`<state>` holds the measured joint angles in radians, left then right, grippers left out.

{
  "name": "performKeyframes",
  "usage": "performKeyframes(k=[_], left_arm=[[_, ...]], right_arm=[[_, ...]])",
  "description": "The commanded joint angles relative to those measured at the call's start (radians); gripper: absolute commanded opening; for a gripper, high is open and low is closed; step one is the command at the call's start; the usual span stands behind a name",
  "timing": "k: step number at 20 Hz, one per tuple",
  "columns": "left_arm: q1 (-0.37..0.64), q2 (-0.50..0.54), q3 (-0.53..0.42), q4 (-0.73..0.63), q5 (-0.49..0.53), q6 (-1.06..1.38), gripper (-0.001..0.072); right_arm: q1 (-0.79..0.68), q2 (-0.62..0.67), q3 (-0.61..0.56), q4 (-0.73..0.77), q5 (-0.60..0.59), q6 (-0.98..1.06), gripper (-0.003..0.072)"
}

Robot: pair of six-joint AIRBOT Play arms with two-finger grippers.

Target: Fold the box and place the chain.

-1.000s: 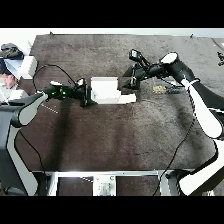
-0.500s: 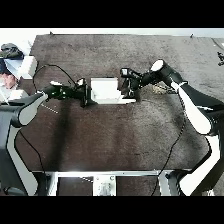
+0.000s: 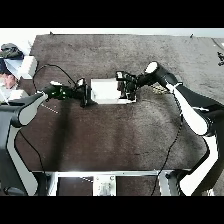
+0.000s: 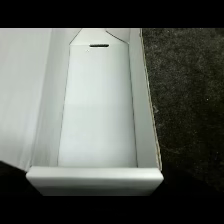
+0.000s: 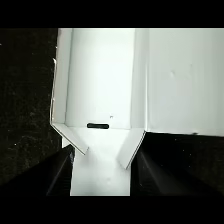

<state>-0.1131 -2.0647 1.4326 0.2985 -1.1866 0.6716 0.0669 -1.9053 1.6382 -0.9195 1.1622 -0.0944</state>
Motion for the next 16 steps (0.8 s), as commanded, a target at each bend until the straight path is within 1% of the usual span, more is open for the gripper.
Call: performKeyframes(k=[1,2,3,5,6,7,9,12,16], left_arm=[[0.000,0.000,0.000,0.000,0.000,-0.001,0.0286],[0.000,0.000,0.000,0.000,0.000,-0.001,0.0286],[0.000,0.000,0.000,0.000,0.000,-0.001,0.0286],[0.000,0.000,0.000,0.000,0.000,-0.001,0.0286],[0.000,0.000,0.000,0.000,0.000,-0.001,0.0285],[0.000,0.000,0.000,0.000,0.000,-0.001,0.0286],[0.000,0.000,0.000,0.000,0.000,-0.001,0.0286],[0.000,0.000,0.000,0.000,0.000,-0.001,0.0286],[0.000,0.000,0.000,0.000,0.000,-0.001,0.0285]], right_arm=[[0.004,0.000,-0.003,-0.008,0.013,0.012,0.0428],[0.004,0.000,-0.006,-0.008,0.013,0.012,0.0381],[0.004,0.000,-0.015,-0.003,0.013,0.012,0.0312],[0.005,0.000,-0.035,0.011,0.016,0.011,0.0310],[0.005,0.000,-0.043,0.019,0.015,0.011,0.0283],[0.005,0.000,-0.046,0.033,0.014,0.011,0.0215],[0.005,0.000,-0.048,0.066,0.003,0.011,0.0214],[0.005,0.000,-0.048,0.080,-0.041,0.011,0.0214],[0.005,0.000,-0.048,0.113,-0.063,0.008,0.0214]])
